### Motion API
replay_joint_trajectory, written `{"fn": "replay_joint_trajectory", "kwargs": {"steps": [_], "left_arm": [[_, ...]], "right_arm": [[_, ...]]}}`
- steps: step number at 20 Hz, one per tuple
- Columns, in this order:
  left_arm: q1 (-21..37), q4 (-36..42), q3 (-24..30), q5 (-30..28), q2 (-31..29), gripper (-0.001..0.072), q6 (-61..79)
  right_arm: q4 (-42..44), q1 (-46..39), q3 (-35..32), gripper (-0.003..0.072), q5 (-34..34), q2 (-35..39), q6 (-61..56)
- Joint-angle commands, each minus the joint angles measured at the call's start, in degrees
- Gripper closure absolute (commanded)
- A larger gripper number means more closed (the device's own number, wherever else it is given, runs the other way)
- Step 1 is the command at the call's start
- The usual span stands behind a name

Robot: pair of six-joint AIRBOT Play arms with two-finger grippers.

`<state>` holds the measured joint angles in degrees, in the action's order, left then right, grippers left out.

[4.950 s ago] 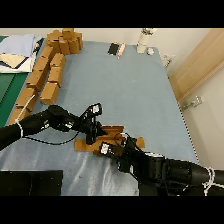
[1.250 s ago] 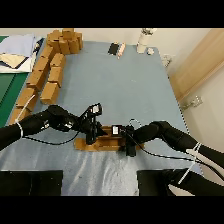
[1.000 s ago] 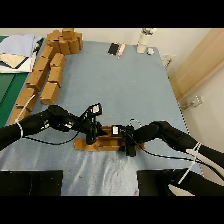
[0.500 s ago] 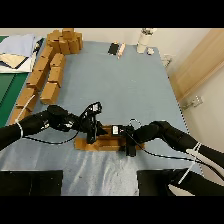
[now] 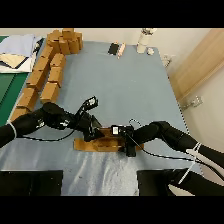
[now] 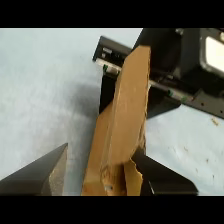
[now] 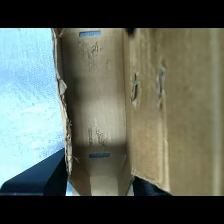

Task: Fold the box.

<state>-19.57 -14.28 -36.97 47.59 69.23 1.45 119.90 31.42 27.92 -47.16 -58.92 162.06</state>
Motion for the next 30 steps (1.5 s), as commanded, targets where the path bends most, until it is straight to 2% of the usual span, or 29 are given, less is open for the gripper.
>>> {"fn": "replay_joint_trajectory", "kwargs": {"steps": [1,3,4,5,6,7,10,13,18,21,25,30], "left_arm": [[2.4,-9.5,0.0,3.8,-4.7,0.0200,-11.3],[2.9,-13.2,0.0,9.7,-7.5,0.0202,-20.2],[2.7,-14.4,0.0,13.2,-8.3,0.0310,-26.8],[2.7,-14.7,0.0,17.2,-8.6,0.0691,-32.3],[2.3,-14.6,0.1,19.3,-8.5,0.0698,-36.2],[1.2,-14.3,0.1,18.0,-8.4,0.0698,-42.6],[-2.1,-8.4,-0.2,9.2,-7.1,0.0698,-47.8],[-2.1,-3.7,-3.1,4.9,-2.3,0.0698,-47.4],[-2.1,-3.8,-10.7,3.3,8.7,0.0698,-49.1],[-2.1,-6.6,-11.6,3.2,13.6,0.0699,-51.4],[-2.1,-13.1,-11.6,1.3,15.0,0.0700,-55.3],[-2.1,-12.8,-11.6,1.2,15.4,0.0699,-54.4]], "right_arm": [[-0.1,0.0,0.0,0.0237,0.2,0.0,-0.1],[-0.1,0.0,0.0,0.0237,0.2,0.0,-0.1],[-0.1,0.0,0.0,0.0237,0.2,0.0,-0.1],[-0.1,0.0,0.0,0.0237,0.2,0.0,-0.1],[-0.1,0.0,0.0,0.0238,0.2,0.0,-0.1],[-0.1,0.0,0.0,0.0237,0.1,0.0,-0.1],[-0.1,0.0,0.0,0.0238,0.2,0.0,-0.1],[-0.1,0.0,0.0,0.0238,0.1,0.0,-0.1],[-0.1,0.0,0.0,0.0237,0.1,0.1,-0.1],[-0.1,0.0,0.0,0.0238,0.1,0.1,-0.1],[-0.1,0.0,0.0,0.0238,0.1,0.1,-0.1],[-0.1,0.0,0.0,0.0237,0.2,0.1,-0.1]]}}
